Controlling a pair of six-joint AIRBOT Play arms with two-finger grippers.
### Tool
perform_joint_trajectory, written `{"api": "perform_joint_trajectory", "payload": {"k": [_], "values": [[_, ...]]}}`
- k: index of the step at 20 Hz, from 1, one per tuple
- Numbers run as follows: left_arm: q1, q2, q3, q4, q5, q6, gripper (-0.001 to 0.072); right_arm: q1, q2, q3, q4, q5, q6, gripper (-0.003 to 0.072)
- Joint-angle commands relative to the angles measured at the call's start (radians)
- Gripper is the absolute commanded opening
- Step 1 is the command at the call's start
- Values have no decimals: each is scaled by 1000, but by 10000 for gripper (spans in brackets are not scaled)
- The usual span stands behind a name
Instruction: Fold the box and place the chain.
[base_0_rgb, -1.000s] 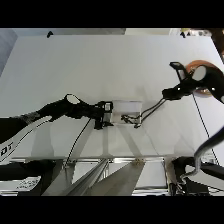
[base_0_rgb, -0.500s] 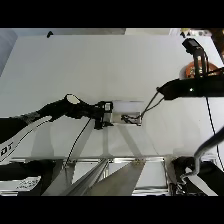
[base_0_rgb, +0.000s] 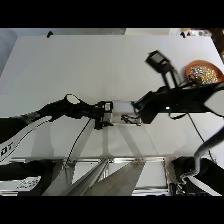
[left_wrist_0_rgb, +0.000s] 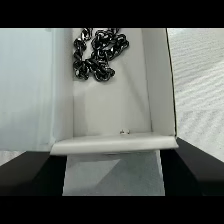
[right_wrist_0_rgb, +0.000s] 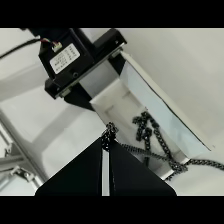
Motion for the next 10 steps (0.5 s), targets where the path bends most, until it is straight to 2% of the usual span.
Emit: {"api": "perform_joint_trajectory", "payload": {"k": [1, 4, 6, 10], "values": [[0, 1, 1, 0, 0, 0, 273, 61, -109, -2, -54, -11, 21, 18], [0, 1, 1, 0, 0, 0, 273, 61, -234, -6, -50, -4, 21, 30], [0, 1, 1, 0, 0, 0, 273, 61, -300, -6, -50, 0, 20, 116], [0, 1, 1, 0, 0, 0, 273, 60, -349, -6, -51, 2, 20, 120]]}}
